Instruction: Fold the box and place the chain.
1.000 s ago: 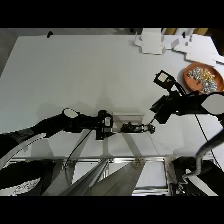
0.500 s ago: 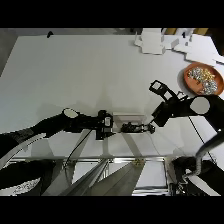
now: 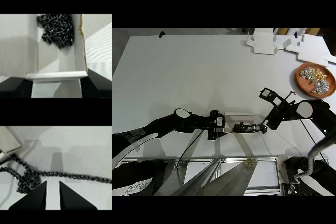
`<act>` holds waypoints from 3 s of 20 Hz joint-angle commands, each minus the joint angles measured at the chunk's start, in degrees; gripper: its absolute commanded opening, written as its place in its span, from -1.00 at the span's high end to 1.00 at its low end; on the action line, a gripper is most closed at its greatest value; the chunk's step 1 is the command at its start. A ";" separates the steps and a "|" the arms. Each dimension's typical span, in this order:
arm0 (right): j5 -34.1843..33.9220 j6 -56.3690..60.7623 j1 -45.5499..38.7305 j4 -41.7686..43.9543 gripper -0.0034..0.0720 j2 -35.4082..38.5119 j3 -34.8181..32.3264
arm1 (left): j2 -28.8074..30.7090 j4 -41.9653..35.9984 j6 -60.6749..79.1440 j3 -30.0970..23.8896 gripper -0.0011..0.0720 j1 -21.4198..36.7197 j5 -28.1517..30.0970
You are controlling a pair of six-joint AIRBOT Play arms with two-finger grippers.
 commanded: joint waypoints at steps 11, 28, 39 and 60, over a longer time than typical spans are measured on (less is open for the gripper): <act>3.69 -7.58 0.22 6.54 0.44 -2.64 -1.70 | 0.02 0.02 0.02 -0.02 0.94 0.00 -0.02; -3.08 -8.35 0.20 10.40 0.44 -2.49 -4.72 | 0.02 0.02 0.00 -0.02 0.94 0.00 0.00; -4.13 -8.22 0.22 12.00 0.43 -2.71 -6.14 | 0.02 0.02 0.02 -0.02 0.94 0.00 0.00; -1.22 2.14 0.20 3.76 0.86 -0.61 -1.79 | 0.02 0.02 0.02 -0.02 0.94 0.00 0.00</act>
